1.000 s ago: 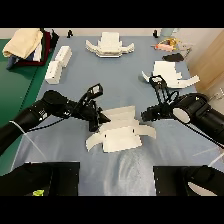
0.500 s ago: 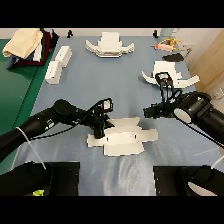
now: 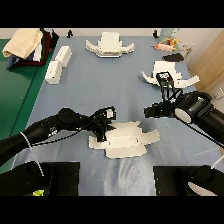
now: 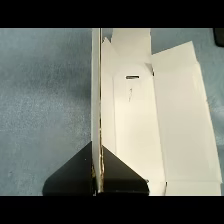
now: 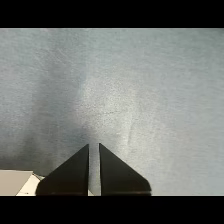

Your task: Fold the box.

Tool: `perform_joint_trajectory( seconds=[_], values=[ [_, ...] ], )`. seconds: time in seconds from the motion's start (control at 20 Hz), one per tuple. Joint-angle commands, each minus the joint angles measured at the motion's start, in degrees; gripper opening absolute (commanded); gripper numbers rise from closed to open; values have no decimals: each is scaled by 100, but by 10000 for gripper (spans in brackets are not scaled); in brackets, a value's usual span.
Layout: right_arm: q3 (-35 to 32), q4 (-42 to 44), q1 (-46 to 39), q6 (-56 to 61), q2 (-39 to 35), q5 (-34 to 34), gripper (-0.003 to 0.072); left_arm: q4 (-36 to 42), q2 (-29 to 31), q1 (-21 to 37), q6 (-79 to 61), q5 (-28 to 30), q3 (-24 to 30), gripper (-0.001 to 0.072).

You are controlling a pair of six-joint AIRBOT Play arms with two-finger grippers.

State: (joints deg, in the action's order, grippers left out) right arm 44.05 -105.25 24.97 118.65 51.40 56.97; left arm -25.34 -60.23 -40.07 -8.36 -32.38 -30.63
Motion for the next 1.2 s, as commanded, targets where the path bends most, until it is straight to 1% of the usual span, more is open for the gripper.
perform_joint_trajectory(
  seconds=[0.0,0.2,0.4,0.6,0.65,0.7,0.75,0.8,0.9,1.05,1.15],
  values=[
    [2,4,0,4,-4,0,94,-39,-2,-28,24,-164,42,12],
    [2,2,0,2,-4,0,82,-37,7,-26,39,-848,39,12],
    [2,4,0,2,-4,0,82,-37,142,-20,48,-855,39,13],
    [2,63,0,2,-4,22,82,-39,39,-20,92,-857,39,13],
    [4,103,0,2,-4,116,80,-39,26,-20,90,-855,39,13],
    [4,138,0,0,-7,319,33,-39,28,-20,90,-852,39,13],
    [4,166,0,0,-15,605,1,-39,28,-20,87,-852,39,13],
    [4,245,0,-17,-46,909,1,-39,28,-20,87,-850,39,13],
    [2,651,9,-188,-192,1316,2,-39,28,-22,87,-817,39,13],
    [-66,1932,87,-1202,-422,1613,1,-39,28,-20,85,-807,39,13],
    [-262,2422,332,-1751,-579,1757,2,-39,28,-20,87,-813,39,13]
  ],
)
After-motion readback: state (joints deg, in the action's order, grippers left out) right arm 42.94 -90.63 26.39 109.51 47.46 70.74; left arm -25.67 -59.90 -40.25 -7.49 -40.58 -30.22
